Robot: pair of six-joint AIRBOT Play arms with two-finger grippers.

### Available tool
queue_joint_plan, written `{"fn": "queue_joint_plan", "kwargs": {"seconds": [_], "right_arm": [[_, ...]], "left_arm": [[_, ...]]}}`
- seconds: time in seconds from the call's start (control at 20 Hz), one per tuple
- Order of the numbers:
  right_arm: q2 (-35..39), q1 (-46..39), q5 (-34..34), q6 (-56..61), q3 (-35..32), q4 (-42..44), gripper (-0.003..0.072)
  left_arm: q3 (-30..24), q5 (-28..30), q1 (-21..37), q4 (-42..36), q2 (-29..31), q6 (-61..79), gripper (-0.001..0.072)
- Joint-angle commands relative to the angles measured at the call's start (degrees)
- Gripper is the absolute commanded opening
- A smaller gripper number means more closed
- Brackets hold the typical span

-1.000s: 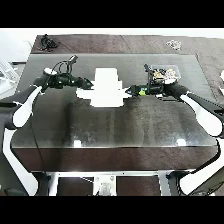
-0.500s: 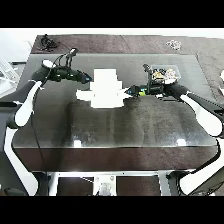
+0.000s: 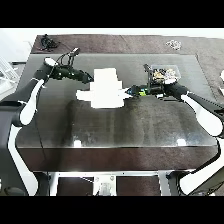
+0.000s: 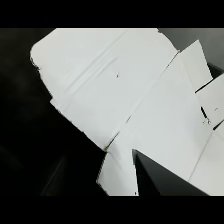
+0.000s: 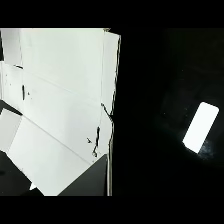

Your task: Fold the box and place the chain.

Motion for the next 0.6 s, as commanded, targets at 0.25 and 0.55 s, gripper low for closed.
{"fn": "queue_joint_plan", "kwargs": {"seconds": [0.25,0.55], "right_arm": [[0.04,-0.11,-0.04,0.0,0.0,0.17,0.0008],[0.04,-0.11,-0.04,0.02,0.0,0.2,0.0008]], "left_arm": [[0.94,-3.37,-0.07,-1.49,-2.86,-0.96,0.049],[1.16,-5.95,-0.04,-1.46,-2.78,-0.39,0.049]]}}
